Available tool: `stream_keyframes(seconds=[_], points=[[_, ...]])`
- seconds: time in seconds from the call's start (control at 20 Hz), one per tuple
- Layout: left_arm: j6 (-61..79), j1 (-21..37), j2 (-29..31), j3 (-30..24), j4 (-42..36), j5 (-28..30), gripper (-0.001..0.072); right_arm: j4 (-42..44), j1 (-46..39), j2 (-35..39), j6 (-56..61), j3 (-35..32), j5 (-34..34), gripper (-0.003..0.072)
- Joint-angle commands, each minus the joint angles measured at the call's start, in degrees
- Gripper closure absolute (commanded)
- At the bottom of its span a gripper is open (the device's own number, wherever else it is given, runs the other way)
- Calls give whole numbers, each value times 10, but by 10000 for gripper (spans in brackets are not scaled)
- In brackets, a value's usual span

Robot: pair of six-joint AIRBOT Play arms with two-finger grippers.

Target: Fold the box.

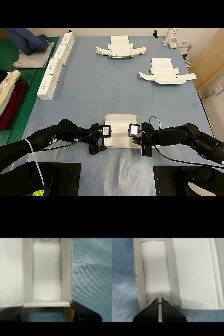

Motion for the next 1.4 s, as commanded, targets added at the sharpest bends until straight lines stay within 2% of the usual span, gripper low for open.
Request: stream_keyframes(seconds=[0.0, 0.05, 0.1, 0.45, 0.55, 0.65, 0.8, 0.95, 1.05, 1.1, 1.2, 1.35], points=[[0, 0, 0, 0, 0, 0, 255, 10, 12, -15, -1, 0, 23, 615], [0, 0, 0, 0, 0, 0, 254, 10, 12, -16, -1, 0, 24, 317], [0, 0, 0, 0, 0, 0, 255, 10, 12, -16, -1, 0, 24, 71], [0, 0, 0, 0, 0, 0, 255, 9, 11, -16, 0, 0, 21, 76], [0, 0, 0, 0, 0, 0, 255, -10, 11, -14, 24, 1, 16, 101], [0, 0, 0, 0, 0, 0, 254, -89, 11, 1, 156, 14, -32, 403], [0, 0, 0, 0, 0, 0, 255, -259, 11, 30, 385, 44, -118, 679], [0, 0, 0, 0, 0, 0, 255, -379, 11, 55, 534, 63, -182, 685], [0, 0, 0, 0, 0, 0, 255, -499, -1, 61, 713, 68, -233, 684], [0, 0, 0, 0, 0, 0, 255, -527, -18, 60, 795, 68, -268, 684], [0, 0, 0, 0, 0, 0, 254, -489, -85, 51, 856, 68, -323, 684], [0, 0, 0, 0, 0, 0, 254, -346, -216, 46, 835, 63, -295, 686]])
